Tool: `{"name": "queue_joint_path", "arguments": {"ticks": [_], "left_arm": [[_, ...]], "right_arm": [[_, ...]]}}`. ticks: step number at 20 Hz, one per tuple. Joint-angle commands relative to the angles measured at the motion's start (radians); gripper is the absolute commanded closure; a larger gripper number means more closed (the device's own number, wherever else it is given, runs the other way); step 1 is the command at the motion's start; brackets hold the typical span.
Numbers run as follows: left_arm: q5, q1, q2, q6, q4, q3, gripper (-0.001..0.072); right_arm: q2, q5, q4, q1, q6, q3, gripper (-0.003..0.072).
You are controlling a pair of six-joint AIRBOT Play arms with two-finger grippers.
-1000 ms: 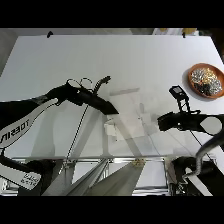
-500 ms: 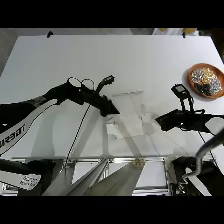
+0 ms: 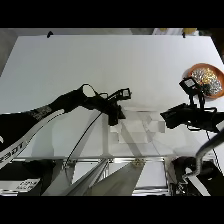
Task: Fold the box and place the chain.
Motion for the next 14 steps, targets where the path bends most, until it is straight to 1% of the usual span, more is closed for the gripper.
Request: {"name": "queue_joint_path", "arguments": {"ticks": [1,3,7,10,13,14], "left_arm": [[0.097,-0.026,-0.018,0.096,-0.087,-0.005,0.0711],[0.119,-0.026,-0.026,0.135,-0.135,-0.005,0.071],[0.149,-0.025,-0.035,0.161,-0.137,-0.005,0.0707],[0.143,-0.027,-0.046,0.161,-0.063,-0.005,0.0699],[0.123,-0.027,-0.044,0.146,-0.056,-0.005,0.07],[0.102,-0.027,-0.044,0.146,-0.058,-0.005,0.0702]], "right_arm": [[0.003,0.001,0.003,0.0,0.001,0.003,0.028],[0.003,0.001,0.003,0.0,0.001,0.003,0.028],[0.003,-0.003,0.002,0.0,0.0,0.003,0.0281],[0.003,-0.003,0.002,0.0,0.0,0.003,0.0281],[0.003,-0.003,0.002,0.0,0.0,0.003,0.0281],[0.003,-0.003,0.002,0.0,0.0,0.003,0.0281]]}}
